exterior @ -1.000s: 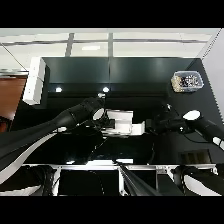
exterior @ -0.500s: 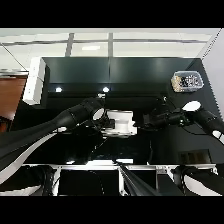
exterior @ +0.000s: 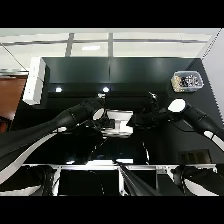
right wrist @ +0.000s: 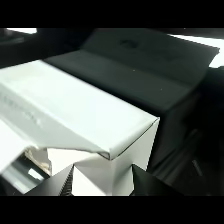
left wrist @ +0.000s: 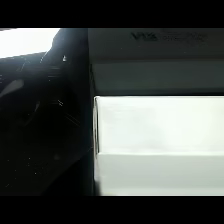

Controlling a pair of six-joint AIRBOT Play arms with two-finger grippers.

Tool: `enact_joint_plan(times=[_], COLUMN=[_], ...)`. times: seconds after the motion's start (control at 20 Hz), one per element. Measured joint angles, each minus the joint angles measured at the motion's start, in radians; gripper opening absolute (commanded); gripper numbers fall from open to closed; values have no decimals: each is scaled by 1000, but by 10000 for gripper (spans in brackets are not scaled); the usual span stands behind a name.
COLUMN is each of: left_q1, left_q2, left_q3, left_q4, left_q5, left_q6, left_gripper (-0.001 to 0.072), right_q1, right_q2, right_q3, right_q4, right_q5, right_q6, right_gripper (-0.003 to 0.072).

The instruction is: Fold the box and place the chain.

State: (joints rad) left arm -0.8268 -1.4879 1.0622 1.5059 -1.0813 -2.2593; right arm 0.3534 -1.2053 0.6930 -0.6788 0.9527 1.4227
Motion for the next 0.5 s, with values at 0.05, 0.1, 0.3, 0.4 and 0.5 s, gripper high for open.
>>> enact_joint_plan(times=[0.05, 0.1, 0.3, 0.4, 0.5], left_q1=[0, 0, 0, 0, 0], left_q2=[0, 0, 0, 0, 0], left_q3=[0, 0, 0, 0, 0], left_q4=[0, 0, 0, 0, 0], left_q5=[0, 0, 5, 5, 6], left_q6=[0, 0, 0, 0, 0], left_gripper=[29, 30, 30, 30, 30], right_q1=[24, 45, 127, 170, 212], right_q2=[-1, -1, -4, -14, -33], right_q3=[14, 27, 74, 101, 133], right_q4=[-39, -77, -241, -327, -417], right_q5=[-14, -24, -43, -45, -35], right_q6=[56, 106, 291, 379, 469], right_gripper=[389, 389, 351, 351, 352])
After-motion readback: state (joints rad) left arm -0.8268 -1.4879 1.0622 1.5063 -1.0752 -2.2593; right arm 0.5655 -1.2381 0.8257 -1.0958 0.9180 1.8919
